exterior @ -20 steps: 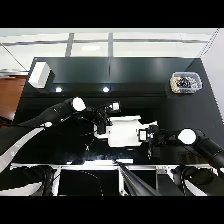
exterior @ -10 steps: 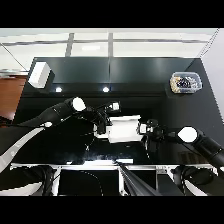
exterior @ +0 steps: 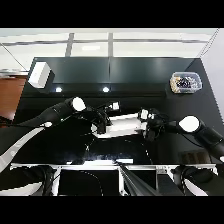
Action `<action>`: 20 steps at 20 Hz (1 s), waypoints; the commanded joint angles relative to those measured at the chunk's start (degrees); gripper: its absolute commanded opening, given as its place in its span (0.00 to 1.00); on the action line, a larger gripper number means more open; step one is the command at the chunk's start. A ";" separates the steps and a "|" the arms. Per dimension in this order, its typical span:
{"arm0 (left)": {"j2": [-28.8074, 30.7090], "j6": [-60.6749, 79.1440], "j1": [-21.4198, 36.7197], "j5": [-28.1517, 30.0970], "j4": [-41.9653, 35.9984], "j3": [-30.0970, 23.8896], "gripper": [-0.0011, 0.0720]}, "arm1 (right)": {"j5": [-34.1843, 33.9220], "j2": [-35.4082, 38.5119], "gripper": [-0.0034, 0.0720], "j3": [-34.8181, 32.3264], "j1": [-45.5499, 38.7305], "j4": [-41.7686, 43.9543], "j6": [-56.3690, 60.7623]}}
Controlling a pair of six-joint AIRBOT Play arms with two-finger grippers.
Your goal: Fold the box and place the chain.
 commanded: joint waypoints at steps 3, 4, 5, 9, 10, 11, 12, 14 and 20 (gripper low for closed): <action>-0.02 0.07 -0.02 0.04 0.02 -0.02 0.05 | 2.67 -1.90 0.87 1.66 -4.74 3.87 -3.10; -0.02 0.07 -0.02 0.04 0.02 -0.02 0.05 | 2.69 -1.90 0.87 1.66 -4.81 3.87 -3.56; -0.02 0.07 -0.02 0.04 0.02 -0.02 0.05 | 2.99 -2.01 0.87 1.66 -4.81 4.22 -4.42; -0.02 0.07 -0.02 0.11 0.04 -0.02 0.05 | 5.20 -4.63 0.87 1.64 -4.81 7.87 -9.31; -0.02 0.07 -0.02 0.20 0.04 -0.02 0.05 | 5.11 -5.01 0.87 1.64 -4.90 7.98 -10.51; -0.02 0.07 -0.02 0.37 0.04 -0.02 0.05 | 5.11 -5.31 0.87 1.64 -4.90 8.90 -11.65; -0.02 0.07 -0.02 0.37 0.04 -0.02 0.05 | 5.53 -5.70 0.87 1.64 -4.90 10.01 -12.48; 0.00 0.09 -0.02 0.33 0.09 -0.02 0.05 | 7.21 -6.67 0.87 1.64 -4.87 12.48 -14.71; 0.02 0.00 -0.02 0.39 4.35 0.31 0.05 | 10.25 -6.91 0.87 -0.46 -2.84 12.24 -15.02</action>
